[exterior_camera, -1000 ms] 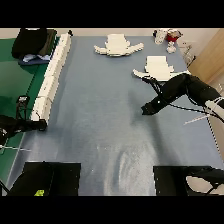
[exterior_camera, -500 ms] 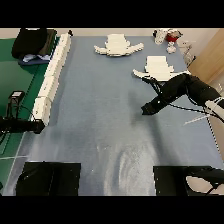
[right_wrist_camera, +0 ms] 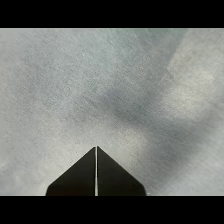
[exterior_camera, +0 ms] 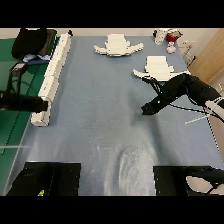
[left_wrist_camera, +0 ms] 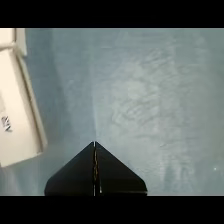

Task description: Fold the box.

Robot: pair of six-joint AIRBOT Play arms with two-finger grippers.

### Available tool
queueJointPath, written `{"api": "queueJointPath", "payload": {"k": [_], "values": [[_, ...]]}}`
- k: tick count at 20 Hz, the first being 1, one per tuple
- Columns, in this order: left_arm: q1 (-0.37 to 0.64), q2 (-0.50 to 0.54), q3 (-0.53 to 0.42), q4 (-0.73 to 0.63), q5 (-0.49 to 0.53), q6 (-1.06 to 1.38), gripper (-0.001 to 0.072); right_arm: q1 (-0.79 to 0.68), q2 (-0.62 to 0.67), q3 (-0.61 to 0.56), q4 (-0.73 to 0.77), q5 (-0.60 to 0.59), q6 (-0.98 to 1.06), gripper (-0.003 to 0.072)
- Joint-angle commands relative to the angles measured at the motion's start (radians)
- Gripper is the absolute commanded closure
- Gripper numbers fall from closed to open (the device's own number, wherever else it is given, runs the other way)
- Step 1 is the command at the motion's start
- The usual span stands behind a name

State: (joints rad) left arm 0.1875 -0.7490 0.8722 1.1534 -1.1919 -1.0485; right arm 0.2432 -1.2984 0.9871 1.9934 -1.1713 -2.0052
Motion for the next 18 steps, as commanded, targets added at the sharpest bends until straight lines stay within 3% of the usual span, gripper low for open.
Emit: {"api": "queueJointPath", "payload": {"k": [1,4,7,11,18], "values": [[-0.222,-0.221,0.172,-0.009,0.026,-0.098,0.0697,0.0,-0.001,0.001,0.0,0.0,0.0,0.0681],[-0.383,-0.386,0.258,-0.009,0.117,-0.131,0.0697,0.0,-0.001,0.001,0.0,0.0,0.0,0.0681],[-0.467,-0.486,0.271,-0.009,0.207,-0.193,0.0697,0.0,-0.001,0.001,0.0,0.0,0.0,0.068],[-0.487,-0.549,0.271,-0.009,0.251,-0.202,0.0697,0.0,-0.001,0.001,0.0,0.0,0.0,0.0681],[-0.486,-0.555,0.272,-0.009,0.25,-0.202,0.0697,0.0,-0.001,0.001,0.0,0.0,0.0,0.068]]}}
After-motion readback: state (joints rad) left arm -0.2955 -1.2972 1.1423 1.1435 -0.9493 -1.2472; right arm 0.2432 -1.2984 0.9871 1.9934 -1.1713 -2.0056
